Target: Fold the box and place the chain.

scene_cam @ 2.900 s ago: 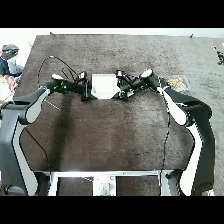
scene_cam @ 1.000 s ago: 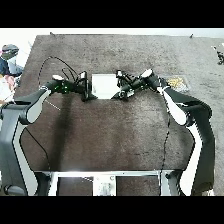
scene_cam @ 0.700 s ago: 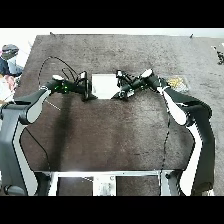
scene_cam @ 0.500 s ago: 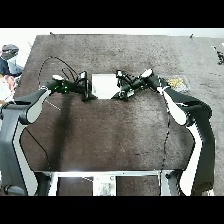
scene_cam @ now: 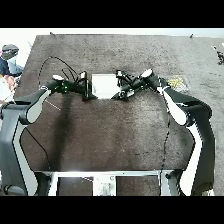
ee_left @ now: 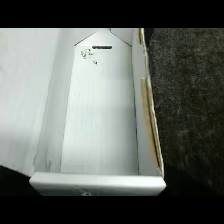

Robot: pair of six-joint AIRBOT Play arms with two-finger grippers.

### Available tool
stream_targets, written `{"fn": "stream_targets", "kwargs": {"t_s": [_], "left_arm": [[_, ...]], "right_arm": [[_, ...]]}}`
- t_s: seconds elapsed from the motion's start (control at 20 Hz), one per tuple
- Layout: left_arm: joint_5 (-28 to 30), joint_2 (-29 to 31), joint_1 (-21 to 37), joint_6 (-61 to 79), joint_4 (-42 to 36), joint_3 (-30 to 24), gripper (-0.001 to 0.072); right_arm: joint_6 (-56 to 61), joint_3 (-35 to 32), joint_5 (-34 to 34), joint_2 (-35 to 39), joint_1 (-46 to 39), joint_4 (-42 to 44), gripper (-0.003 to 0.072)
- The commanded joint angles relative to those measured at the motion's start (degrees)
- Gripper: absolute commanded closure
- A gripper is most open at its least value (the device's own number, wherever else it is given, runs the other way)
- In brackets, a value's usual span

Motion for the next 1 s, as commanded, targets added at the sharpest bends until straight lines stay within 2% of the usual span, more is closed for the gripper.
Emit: {"fn": "stream_targets", "kwargs": {"t_s": [0.0,0.7,0.95], "left_arm": [[-0.26,-0.02,0.04,0.02,0.22,0.04,0.0434],[-0.26,-0.02,0.04,0.02,0.22,0.04,0.0434],[-0.26,-0.02,0.04,0.02,0.22,0.04,0.0434]], "right_arm": [[0.9,0.02,0.13,0.59,-0.28,0.15,-0.0034],[5.75,0.02,1.22,6.25,-1.68,-10.1,-0.0034],[9.64,0.02,6.47,10.69,-4.66,-11.61,-0.0034]]}}
